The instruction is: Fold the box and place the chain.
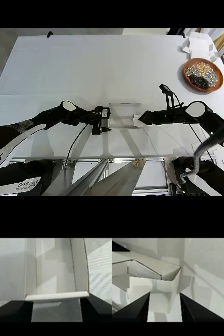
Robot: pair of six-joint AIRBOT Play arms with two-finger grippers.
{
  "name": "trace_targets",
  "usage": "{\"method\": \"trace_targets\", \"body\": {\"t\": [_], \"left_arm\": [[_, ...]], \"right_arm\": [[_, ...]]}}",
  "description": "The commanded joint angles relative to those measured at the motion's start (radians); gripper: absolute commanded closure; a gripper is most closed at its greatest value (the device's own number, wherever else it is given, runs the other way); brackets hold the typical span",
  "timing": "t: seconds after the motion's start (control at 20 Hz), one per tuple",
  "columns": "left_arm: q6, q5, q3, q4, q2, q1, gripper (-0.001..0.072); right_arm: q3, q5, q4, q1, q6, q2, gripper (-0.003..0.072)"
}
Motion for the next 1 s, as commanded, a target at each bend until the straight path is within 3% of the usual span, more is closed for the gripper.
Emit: {"method": "trace_targets", "body": {"t": [0.0,0.25,0.55,0.95], "left_arm": [[0.000,0.000,0.000,0.000,0.000,0.000,0.0459],[0.000,0.000,0.000,0.000,0.000,0.000,0.0459],[0.000,0.000,0.000,0.000,0.000,0.000,0.0459],[0.000,0.000,0.000,0.000,0.000,0.000,0.0459]], "right_arm": [[0.001,-0.024,-0.007,0.039,0.005,-0.012,0.0269],[0.005,-0.103,-0.016,0.111,0.040,-0.054,0.0269],[0.072,-0.091,-0.264,0.214,0.286,-0.060,0.0228],[0.225,-0.015,-0.448,0.396,0.572,-0.240,0.0228]]}}
